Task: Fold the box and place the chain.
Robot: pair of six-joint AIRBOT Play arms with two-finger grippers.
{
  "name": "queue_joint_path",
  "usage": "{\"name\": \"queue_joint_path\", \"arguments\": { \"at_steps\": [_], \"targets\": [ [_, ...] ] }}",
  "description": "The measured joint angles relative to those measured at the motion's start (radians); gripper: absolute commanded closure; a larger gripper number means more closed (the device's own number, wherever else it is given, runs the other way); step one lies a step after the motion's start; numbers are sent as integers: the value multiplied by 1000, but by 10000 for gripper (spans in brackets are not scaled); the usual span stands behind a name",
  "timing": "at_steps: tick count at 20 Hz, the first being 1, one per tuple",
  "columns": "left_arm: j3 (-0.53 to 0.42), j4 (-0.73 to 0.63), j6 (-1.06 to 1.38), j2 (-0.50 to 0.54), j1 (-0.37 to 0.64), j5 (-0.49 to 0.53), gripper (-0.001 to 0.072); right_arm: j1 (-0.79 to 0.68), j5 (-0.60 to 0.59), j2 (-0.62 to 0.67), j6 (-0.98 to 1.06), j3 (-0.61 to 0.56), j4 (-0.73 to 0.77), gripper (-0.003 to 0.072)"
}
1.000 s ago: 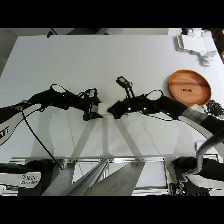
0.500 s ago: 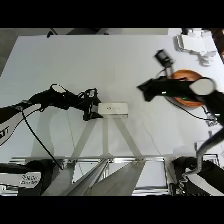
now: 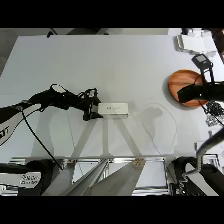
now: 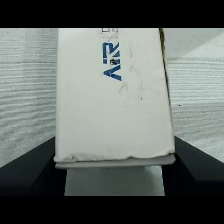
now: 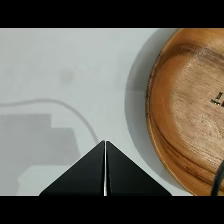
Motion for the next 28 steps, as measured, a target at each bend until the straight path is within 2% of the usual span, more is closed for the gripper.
{"name": "queue_joint_path", "arguments": {
  "at_steps": [1, 4, 6, 8, 10, 13, 18, 20, 22, 24, 28],
  "targets": [
    [0, 0, 0, 0, 0, 0, 697, -8, 5, 1, 7, 0, -3, 676],
    [0, 10, -18, 14, 2, -1, 700, -19, 12, 3, 22, 0, 6, 676],
    [0, 14, -74, 59, 2, -3, 701, -22, 16, 3, 29, 0, 12, 676],
    [0, 46, -173, 145, 2, -11, 699, -24, 18, 3, 33, 0, 17, 676],
    [1, 148, -325, 270, 3, -13, 700, -25, 19, 3, 34, 0, 18, 676],
    [1, 446, -615, 480, 3, -34, 702, -25, 20, 3, 36, 0, 21, 676],
    [0, 1183, -1231, 773, 31, -54, 702, -25, 24, 3, 36, 0, 21, 675],
    [0, 1342, -1434, 852, 98, -3, 701, -25, 24, 3, 36, 0, 21, 675],
    [-1, 1368, -1615, 907, 202, 92, 705, -25, 24, 3, 36, 0, 21, 675],
    [-32, 1292, -1760, 937, 316, 195, 705, -25, 23, 3, 36, 0, 21, 675],
    [-214, 1119, -1896, 945, 444, 404, 702, -25, 23, 3, 36, 0, 21, 675]
  ]
}}
